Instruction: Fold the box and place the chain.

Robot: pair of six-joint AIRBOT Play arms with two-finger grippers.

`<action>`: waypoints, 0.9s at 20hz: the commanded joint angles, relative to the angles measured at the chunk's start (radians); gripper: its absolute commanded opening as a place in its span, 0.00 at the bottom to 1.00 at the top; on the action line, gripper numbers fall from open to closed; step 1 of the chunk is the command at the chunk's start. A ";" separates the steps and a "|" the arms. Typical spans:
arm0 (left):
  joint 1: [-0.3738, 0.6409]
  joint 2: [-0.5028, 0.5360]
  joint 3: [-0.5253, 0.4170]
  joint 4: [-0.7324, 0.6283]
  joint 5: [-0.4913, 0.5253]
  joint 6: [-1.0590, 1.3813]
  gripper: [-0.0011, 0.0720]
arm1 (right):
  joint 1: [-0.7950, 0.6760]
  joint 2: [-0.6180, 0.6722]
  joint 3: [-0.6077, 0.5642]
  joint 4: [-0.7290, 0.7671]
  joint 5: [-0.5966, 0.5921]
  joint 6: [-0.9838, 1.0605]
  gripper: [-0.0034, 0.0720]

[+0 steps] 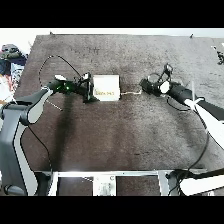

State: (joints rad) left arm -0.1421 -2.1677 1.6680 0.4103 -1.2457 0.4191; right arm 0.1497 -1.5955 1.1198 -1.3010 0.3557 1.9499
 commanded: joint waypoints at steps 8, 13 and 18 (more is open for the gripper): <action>0.000 -0.001 0.000 0.000 0.000 0.000 0.30 | 0.249 0.338 0.063 -0.005 -0.086 -0.148 0.06; 0.000 -0.001 0.000 0.000 0.000 0.000 0.30 | 0.356 0.338 0.184 -0.017 -0.087 -0.204 0.06; 0.000 -0.001 0.000 0.000 0.001 0.000 0.30 | 0.420 0.333 0.259 -0.060 -0.092 -0.204 0.06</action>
